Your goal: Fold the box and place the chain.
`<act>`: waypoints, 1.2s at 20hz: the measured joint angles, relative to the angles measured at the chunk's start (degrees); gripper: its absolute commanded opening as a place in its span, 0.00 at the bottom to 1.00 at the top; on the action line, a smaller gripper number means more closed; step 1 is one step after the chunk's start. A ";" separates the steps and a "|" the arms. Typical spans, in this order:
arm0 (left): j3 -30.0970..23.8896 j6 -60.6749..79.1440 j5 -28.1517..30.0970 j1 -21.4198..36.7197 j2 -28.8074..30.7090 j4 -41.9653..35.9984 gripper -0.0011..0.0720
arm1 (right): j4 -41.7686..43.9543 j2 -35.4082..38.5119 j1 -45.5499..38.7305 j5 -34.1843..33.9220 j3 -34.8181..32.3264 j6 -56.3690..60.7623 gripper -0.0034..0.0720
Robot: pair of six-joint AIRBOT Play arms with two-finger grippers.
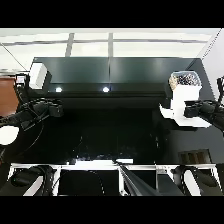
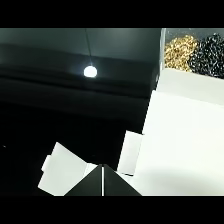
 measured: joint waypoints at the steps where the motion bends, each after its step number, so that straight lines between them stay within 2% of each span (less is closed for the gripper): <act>1: 0.00 0.02 0.63 0.00 0.00 0.00 0.05 | 0.81 0.00 0.00 -0.35 0.00 -0.02 0.07; 6: 0.00 0.00 6.62 0.00 -0.15 -1.01 0.06 | 8.79 0.00 0.00 -5.49 0.00 -0.02 0.07; 7: 0.00 0.00 8.13 0.00 -0.28 -1.11 0.12 | 10.93 0.00 0.00 -6.82 0.00 0.00 0.07; 8: 0.00 0.02 10.03 0.00 -0.55 -1.27 0.42 | 13.53 0.00 0.00 -8.24 0.00 0.00 0.07; 9: 0.00 0.02 11.72 0.00 -0.79 -1.44 0.85 | 16.00 0.00 0.00 -9.49 -0.02 0.00 0.07; 10: 0.00 0.00 13.46 0.00 -1.18 -1.49 0.98 | 18.08 0.00 0.00 -10.58 0.00 -0.02 0.07; 11: 0.00 -0.07 14.80 0.00 -1.57 -1.66 0.98 | 20.20 0.00 0.00 -11.50 0.00 0.00 0.07; 12: 0.00 -0.04 16.02 0.00 -2.10 -1.66 0.98 | 21.88 0.00 0.00 -12.09 0.00 0.00 0.15; 13: 0.00 -0.04 16.85 -0.02 -2.64 -1.66 0.98 | 23.56 0.00 0.00 -12.41 0.00 0.00 0.77; 14: 0.00 -0.04 17.40 -0.07 -3.34 -1.68 0.98 | 24.70 0.00 0.00 -12.26 0.00 0.02 0.97; 18: 0.00 -0.02 18.93 -1.36 -6.49 -1.73 0.98 | 26.45 -0.07 0.00 -7.76 0.00 0.11 0.97; 20: 0.00 -0.02 18.97 -2.51 -8.31 -1.73 0.98 | 25.88 -0.50 -0.02 -8.24 0.07 0.81 0.97; 22: 0.00 0.00 19.12 -3.72 -10.08 -1.73 0.98 | 21.92 -2.89 -0.87 -10.75 1.73 3.21 0.97; 24: 0.00 0.02 19.26 -4.81 -11.47 -1.73 0.98 | 14.14 -8.31 -3.43 -12.00 6.10 8.22 0.97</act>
